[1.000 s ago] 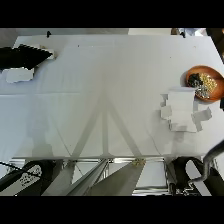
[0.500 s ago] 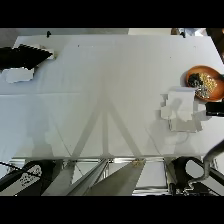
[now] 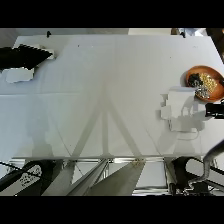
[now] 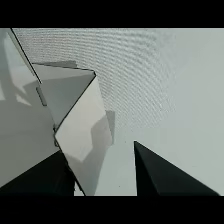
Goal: Fold the box and place the chain.
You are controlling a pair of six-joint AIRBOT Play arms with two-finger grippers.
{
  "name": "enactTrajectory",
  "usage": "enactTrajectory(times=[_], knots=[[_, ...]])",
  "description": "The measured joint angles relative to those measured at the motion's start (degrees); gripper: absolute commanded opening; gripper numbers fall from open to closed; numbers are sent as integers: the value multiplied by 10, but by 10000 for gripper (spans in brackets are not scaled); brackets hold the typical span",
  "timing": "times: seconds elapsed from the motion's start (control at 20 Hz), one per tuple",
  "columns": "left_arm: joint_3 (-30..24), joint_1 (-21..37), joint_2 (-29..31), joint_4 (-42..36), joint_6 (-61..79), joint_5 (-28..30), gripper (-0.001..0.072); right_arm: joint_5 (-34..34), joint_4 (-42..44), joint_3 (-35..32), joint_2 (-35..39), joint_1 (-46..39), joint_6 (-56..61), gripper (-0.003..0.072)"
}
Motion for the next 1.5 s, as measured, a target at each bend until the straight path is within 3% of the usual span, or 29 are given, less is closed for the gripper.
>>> enactTrajectory(times=[0.1, 0.2, 0.25, 0.4, 0.7, 1.05, 1.25, 1.5], knots=[[0, 0, 0, 0, 0, 0, 705, -21, 39, 0, -2, -16, -14, 181], [0, 0, 0, 0, 0, 0, 705, -43, 75, 0, -4, -26, -24, 26], [0, 0, 0, 0, 0, 0, 705, -50, 88, 0, -5, -30, -30, 16], [0, 0, 0, 0, 0, 0, 705, -67, 113, 0, -9, -35, -33, 16], [0, 0, 0, 0, 0, 0, 705, -37, 155, 0, -11, -37, -73, 19], [0, 0, 0, 0, 0, 0, 705, -5, 354, 0, -11, -31, -204, 19], [0, 0, 0, 0, 0, 0, 705, -32, 442, 0, -11, 37, -256, 17], [0, 0, 0, 0, 0, 0, 705, -153, 543, 0, -12, 197, -316, 15]])
